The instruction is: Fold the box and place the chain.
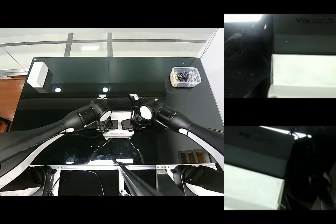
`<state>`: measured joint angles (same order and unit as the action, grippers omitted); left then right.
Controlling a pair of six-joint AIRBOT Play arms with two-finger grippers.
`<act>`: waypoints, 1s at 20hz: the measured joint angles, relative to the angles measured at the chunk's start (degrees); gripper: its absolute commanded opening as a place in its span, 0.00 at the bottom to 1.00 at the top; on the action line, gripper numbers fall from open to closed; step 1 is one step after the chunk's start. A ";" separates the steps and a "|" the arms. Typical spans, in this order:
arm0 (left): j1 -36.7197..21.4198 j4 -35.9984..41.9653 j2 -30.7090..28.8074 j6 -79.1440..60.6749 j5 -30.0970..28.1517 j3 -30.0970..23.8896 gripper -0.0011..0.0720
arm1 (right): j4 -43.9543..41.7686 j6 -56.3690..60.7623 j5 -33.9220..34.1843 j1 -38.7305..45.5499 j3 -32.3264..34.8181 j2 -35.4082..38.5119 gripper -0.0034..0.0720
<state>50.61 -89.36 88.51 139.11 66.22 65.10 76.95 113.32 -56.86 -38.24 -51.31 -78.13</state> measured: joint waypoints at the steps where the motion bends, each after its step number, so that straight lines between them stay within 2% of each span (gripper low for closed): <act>1: 0.00 0.02 0.00 0.00 0.02 0.00 0.05 | 1.01 2.10 -0.17 -0.46 -0.17 -0.33 0.40; 7: 0.00 0.00 0.00 -0.02 0.07 0.00 0.05 | 4.55 11.21 -1.05 -2.47 -0.72 -0.96 0.40; 9: 0.00 0.00 0.00 -0.02 0.07 0.00 0.05 | 5.01 13.03 -1.11 -3.06 -0.79 -1.03 0.29; 10: 0.00 0.00 0.00 0.00 0.04 0.00 0.05 | 5.20 13.68 -1.11 -3.28 -0.79 -1.05 0.11; 11: 0.00 0.00 0.00 -0.02 0.02 0.00 0.05 | 5.35 14.21 -1.14 -3.45 -0.79 -1.05 0.06; 16: 0.00 -0.13 -0.02 -0.09 -0.02 0.04 0.05 | 5.62 16.31 -1.57 -3.74 -0.81 -1.05 0.07; 18: 0.00 -0.17 0.00 -0.09 -0.02 0.04 0.05 | 5.60 16.83 -1.92 -3.74 -0.79 -1.05 0.24; 19: -0.02 -0.33 0.00 -0.11 0.09 0.04 0.05 | 5.49 16.90 -2.23 -3.74 -0.79 -1.05 0.23; 20: -0.02 -0.39 0.00 -0.09 0.17 0.04 0.05 | 5.40 17.07 -2.14 -3.74 -0.79 -1.05 0.13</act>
<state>50.59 -89.76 88.51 139.02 66.39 65.14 82.35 130.39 -59.00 -41.98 -52.10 -79.18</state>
